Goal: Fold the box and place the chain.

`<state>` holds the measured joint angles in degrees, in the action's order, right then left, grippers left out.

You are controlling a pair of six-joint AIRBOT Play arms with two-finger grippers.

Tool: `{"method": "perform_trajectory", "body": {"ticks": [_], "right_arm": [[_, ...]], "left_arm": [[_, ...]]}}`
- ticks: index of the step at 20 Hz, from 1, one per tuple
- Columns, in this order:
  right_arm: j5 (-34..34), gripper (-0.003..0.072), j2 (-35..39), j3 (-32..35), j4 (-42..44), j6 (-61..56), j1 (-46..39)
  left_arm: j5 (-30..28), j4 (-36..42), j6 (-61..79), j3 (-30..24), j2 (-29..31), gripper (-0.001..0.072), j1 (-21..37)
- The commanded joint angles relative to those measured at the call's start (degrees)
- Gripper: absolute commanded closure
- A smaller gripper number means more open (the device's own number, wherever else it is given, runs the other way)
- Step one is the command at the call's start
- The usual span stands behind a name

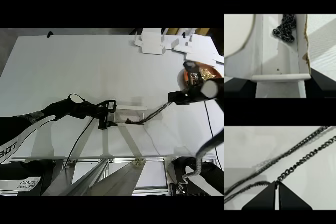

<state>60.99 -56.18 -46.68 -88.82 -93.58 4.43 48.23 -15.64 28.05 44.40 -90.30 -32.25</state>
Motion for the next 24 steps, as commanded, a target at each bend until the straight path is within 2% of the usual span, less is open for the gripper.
{"method": "perform_trajectory", "body": {"ticks": [1, 7, 10, 12, 15, 17, 21, 24], "right_arm": [[5.75, 0.0673, 11.91, -0.07, 8.87, 3.52, 0.04], [7.85, 0.0673, 27.41, -0.07, 27.26, 3.93, 0.04], [7.78, 0.0673, 30.58, -0.07, 33.75, 4.48, 0.35], [6.21, 0.0673, 31.08, -0.07, 35.69, 5.57, 3.63], [-0.57, 0.0673, 30.16, -0.07, 34.4, 5.51, 12.17], [-4.61, 0.0673, 28.0, -0.04, 30.67, 3.78, 18.38], [-7.39, 0.0673, 20.26, -0.07, 18.29, -2.75, 28.35], [-10.25, 0.0673, 13.79, -0.07, 17.33, -2.86, 31.89]], "left_arm": [[-0.02, -0.02, 0.02, 0.02, 0.02, 0.0556, 0.02], [-0.02, -0.02, 0.02, 0.02, 0.02, 0.0556, 0.02], [-0.02, -0.02, 0.02, 0.02, 0.02, 0.0556, 0.02], [0.0, -0.02, 0.02, 0.02, 0.02, 0.0556, 0.02], [-0.02, -0.02, 0.02, 0.02, 0.02, 0.0556, 0.02], [0.0, -0.02, 0.02, 0.02, 0.02, 0.0556, 0.02], [0.0, -0.02, 0.02, 0.02, 0.02, 0.0556, 0.02], [0.0, -0.02, 0.02, 0.02, 0.02, 0.0556, 0.02]]}}
